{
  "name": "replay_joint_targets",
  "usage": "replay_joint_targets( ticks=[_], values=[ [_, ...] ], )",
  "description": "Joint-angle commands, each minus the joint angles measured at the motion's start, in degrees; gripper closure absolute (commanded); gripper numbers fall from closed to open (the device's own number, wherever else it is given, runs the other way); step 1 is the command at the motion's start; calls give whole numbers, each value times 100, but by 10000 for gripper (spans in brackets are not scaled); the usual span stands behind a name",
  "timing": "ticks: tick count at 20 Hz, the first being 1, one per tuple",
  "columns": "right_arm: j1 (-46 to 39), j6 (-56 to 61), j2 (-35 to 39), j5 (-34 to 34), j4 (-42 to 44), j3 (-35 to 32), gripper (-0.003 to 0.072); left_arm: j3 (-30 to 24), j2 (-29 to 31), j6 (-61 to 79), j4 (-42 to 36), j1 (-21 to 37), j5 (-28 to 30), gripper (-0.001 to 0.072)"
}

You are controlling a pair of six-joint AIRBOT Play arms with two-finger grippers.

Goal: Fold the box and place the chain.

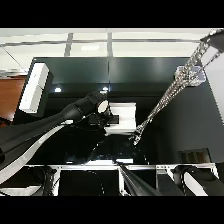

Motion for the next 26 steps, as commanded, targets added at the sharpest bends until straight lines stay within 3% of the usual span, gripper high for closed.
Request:
replay_joint_targets(
  ticks=[1, 7, 12, 18, 21, 26],
  values=[
    [79, 17, -149, -337, 715, -22, 675, 2, 0, 2, 4, 0, 7, 682],
    [1012, -13, -629, -1119, 748, -22, 675, 2, 0, 4, 20, 0, 7, 682],
    [1145, -168, -695, -1550, 857, -20, 675, 2, 0, 7, 20, 0, -17, 682],
    [1147, -291, -695, -1604, 1257, -20, 674, 2, 0, 127, 20, 0, -11, 682],
    [1233, -170, -769, -1150, 715, -35, 674, 2, 0, 125, 20, 0, -13, 682],
    [1650, -144, -833, -1132, 168, -1102, 674, 2, 0, 125, 17, 0, -13, 682]
  ],
)
